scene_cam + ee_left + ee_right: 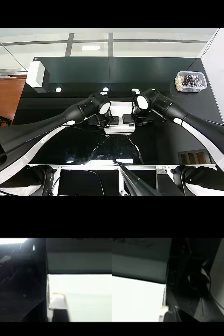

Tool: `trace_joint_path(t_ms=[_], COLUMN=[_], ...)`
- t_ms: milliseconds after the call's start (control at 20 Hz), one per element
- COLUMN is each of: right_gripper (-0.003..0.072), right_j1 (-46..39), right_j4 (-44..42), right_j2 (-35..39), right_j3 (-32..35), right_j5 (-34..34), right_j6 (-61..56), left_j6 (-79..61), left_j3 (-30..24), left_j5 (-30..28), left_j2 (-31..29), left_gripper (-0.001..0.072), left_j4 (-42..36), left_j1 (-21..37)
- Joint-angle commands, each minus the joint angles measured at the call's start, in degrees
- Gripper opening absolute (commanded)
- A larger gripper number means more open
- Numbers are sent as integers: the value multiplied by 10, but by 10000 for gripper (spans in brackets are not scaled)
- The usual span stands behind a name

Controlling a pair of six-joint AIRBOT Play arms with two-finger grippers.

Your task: Fold the box and place the chain.

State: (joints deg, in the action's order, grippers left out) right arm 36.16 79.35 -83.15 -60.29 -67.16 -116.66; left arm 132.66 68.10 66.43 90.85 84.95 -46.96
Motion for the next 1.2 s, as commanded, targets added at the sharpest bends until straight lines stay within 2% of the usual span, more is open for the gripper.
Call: trace_joint_path(t_ms=[0,300,400,700,750,800,1000,1050,1100,1150], right_gripper=[312,311,25,25,119,266,272,252,192,192], right_j1=[1,1,1,-1,-1,-1,1,1,1,1], right_j4=[0,0,-8,-28,-29,-29,-35,-40,-41,-40], right_j2=[-10,-14,-14,-15,-15,-15,-15,-15,-15,-15], right_j3=[0,0,0,0,0,0,0,0,0,0], right_j5=[-2,-3,-1,13,13,13,3,7,10,9], right_j6=[-1,-1,10,11,11,11,12,12,12,11], left_j6=[0,0,0,0,0,0,0,0,0,0], left_j3=[0,0,0,0,0,0,0,0,0,0], left_j5=[-2,-2,-2,-2,-2,-2,-2,-2,-2,-2], left_j2=[0,0,0,0,0,0,0,0,0,0], left_gripper=[30,30,30,31,31,30,30,30,30,30], left_j4=[0,0,0,0,0,0,0,0,0,0], left_j1=[0,0,0,0,0,0,0,0,0,0])
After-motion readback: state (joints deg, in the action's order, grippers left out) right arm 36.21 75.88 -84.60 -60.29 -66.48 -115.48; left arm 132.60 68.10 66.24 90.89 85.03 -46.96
